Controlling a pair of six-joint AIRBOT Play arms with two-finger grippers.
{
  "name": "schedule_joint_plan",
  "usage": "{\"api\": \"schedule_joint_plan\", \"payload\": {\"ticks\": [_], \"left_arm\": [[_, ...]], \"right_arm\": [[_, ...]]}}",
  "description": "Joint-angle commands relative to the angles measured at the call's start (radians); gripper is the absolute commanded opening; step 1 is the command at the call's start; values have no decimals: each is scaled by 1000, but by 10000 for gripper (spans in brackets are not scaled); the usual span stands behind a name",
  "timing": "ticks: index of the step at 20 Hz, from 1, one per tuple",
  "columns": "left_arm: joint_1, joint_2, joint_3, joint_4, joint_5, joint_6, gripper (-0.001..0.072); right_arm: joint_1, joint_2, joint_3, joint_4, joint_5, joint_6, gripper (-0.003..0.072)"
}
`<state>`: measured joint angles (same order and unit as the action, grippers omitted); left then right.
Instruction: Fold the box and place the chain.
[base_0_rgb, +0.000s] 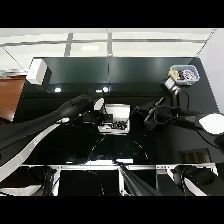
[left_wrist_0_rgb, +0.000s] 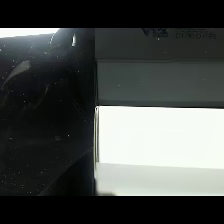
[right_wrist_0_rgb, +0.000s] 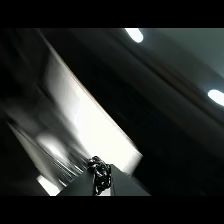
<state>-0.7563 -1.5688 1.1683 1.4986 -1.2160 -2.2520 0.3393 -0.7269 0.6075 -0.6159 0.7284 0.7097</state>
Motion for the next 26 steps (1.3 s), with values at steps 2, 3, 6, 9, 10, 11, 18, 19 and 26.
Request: {"api": "schedule_joint_plan", "payload": {"ticks": [2,3,6,9,10,11,18,19,26], "left_arm": [[0,0,0,0,0,0,26],[0,0,0,0,0,0,26],[0,0,0,0,1,0,26],[0,0,0,0,1,0,26],[0,0,0,0,1,0,26],[0,0,0,0,1,0,26],[2,0,1,-17,25,0,27],[2,0,7,-20,26,-1,28],[-31,99,47,39,2,72,421]], "right_arm": [[48,-47,15,290,8,42,13],[69,-87,15,290,10,43,13],[101,-194,15,236,13,82,132],[56,-198,16,177,30,91,288],[20,-191,19,174,62,91,287],[-29,-185,25,167,111,91,287],[-228,-174,26,156,339,90,285],[-228,-174,26,139,356,90,285],[-229,-174,26,77,388,91,286]]}}
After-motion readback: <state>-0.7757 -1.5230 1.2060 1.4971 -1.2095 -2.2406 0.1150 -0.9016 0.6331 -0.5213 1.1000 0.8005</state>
